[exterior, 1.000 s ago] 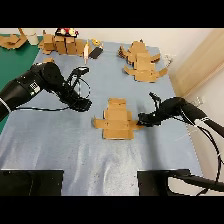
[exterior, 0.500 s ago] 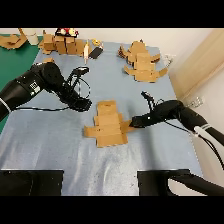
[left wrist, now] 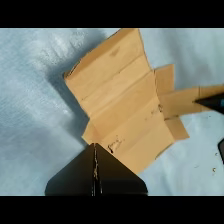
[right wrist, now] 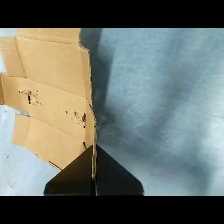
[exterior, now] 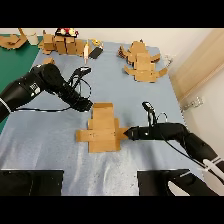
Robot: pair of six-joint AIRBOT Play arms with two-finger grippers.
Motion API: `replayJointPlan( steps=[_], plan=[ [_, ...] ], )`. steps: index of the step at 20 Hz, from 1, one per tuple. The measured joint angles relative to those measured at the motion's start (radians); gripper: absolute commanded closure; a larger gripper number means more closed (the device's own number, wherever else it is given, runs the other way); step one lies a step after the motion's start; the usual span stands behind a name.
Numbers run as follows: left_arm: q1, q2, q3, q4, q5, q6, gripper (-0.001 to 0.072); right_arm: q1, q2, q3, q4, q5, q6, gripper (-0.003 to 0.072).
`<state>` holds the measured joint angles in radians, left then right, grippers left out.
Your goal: Fold the box.
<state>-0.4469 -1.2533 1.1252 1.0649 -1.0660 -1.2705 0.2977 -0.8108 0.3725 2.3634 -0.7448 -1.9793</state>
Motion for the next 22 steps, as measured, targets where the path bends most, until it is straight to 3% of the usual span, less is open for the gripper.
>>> replayJointPlan(
  steps=[11,21,22],
  plan=[
    [0.252,-0.038,-0.187,-0.222,0.023,0.254,0.0698,0.159,0.091,-0.061,0.005,0.068,0.092,0.0689],
    [0.253,-0.108,-0.209,-0.313,0.010,0.364,0.0693,0.173,0.093,-0.101,-0.011,0.082,0.121,0.0689],
    [0.253,-0.122,-0.209,-0.332,0.003,0.386,0.0486,0.174,0.093,-0.103,-0.011,0.084,0.121,0.0689]
  ],
)
